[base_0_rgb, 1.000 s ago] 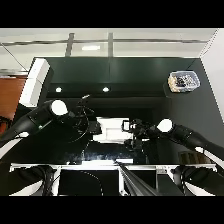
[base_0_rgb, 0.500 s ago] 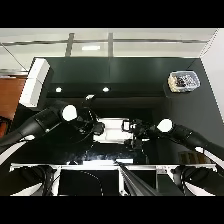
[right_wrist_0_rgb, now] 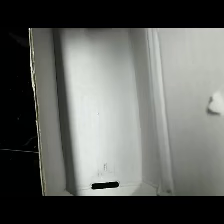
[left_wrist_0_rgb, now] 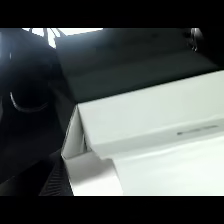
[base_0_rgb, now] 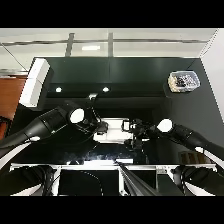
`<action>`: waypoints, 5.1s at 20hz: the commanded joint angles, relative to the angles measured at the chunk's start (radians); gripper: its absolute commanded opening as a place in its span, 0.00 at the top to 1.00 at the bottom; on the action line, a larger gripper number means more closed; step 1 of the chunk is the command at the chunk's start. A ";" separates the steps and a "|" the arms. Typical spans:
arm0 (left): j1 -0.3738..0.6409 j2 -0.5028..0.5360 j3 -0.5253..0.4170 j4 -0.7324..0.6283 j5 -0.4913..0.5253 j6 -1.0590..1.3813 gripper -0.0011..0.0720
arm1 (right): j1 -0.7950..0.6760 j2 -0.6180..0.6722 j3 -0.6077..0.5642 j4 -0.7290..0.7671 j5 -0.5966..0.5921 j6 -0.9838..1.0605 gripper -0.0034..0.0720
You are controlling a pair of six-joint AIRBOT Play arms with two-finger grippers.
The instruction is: Fold the box and place the chain.
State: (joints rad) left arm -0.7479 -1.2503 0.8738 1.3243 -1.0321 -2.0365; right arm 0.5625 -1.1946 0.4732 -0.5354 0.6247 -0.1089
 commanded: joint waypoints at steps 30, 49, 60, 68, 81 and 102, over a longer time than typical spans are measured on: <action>-0.069 -0.056 0.046 0.007 -0.032 -0.124 0.61 | 0.001 -0.001 0.000 0.000 0.000 0.000 0.31; -0.069 -0.113 0.045 0.063 0.000 -0.193 0.61 | 0.001 -0.001 0.000 0.000 0.000 0.000 0.31; -0.074 -0.135 0.046 0.079 -0.002 -0.220 0.67 | 0.001 -0.001 0.000 0.000 0.000 0.000 0.31; -0.087 -0.143 0.046 0.085 0.000 -0.227 0.95 | 0.001 -0.001 0.000 0.000 -0.001 0.000 0.31; -0.087 -0.166 0.087 0.156 -0.114 -0.269 0.43 | 0.001 -0.001 0.000 0.000 -0.001 0.000 0.31; -0.113 -0.169 0.087 0.156 -0.069 -0.275 0.95 | 0.000 -0.001 0.000 -0.009 0.000 0.000 0.20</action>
State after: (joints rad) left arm -0.8604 -1.4189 0.9600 1.4807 -1.1015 -2.3131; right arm 0.5625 -1.1961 0.4732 -0.5350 0.6254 -0.1078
